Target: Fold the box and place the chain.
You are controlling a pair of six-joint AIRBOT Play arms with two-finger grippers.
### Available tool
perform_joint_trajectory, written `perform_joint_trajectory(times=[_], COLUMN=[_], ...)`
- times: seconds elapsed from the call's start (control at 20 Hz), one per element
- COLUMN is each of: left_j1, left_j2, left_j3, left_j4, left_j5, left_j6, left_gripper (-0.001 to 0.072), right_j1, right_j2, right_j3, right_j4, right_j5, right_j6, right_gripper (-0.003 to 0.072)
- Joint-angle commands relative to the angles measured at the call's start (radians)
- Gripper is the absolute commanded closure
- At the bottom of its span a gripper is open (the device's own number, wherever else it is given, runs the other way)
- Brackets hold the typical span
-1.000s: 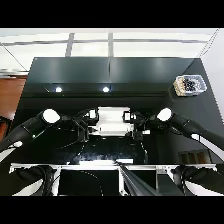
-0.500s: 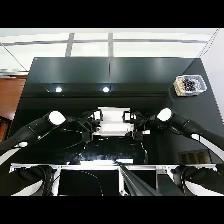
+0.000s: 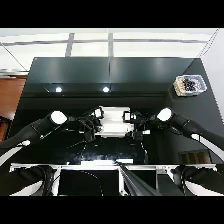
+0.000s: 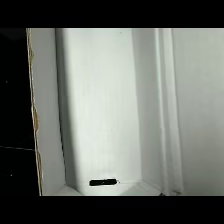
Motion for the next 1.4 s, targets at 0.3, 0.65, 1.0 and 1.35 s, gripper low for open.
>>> perform_joint_trajectory(times=[0.3,0.65,1.0,1.35], left_j1=[0.007,0.372,0.712,0.537], left_j2=[0.013,0.225,0.115,-0.125], left_j3=[0.024,0.045,-0.023,-0.056], left_j4=[0.077,0.359,0.381,0.082], left_j5=[-0.024,-0.232,-0.425,-0.417], left_j6=[-0.066,-0.662,-1.31,-1.106], left_gripper=[0.0681,0.0681,0.0682,0.0683], right_j1=[0.001,0.001,0.001,0.001], right_j2=[-0.001,-0.001,-0.001,-0.001], right_j3=[0.0,0.0,0.0,0.0], right_j4=[0.001,0.001,0.0,0.0], right_j5=[0.0,0.0,0.0,0.0], right_j6=[0.001,0.001,0.001,0.001], right_gripper=[0.0191,0.0191,0.0191,0.0191])
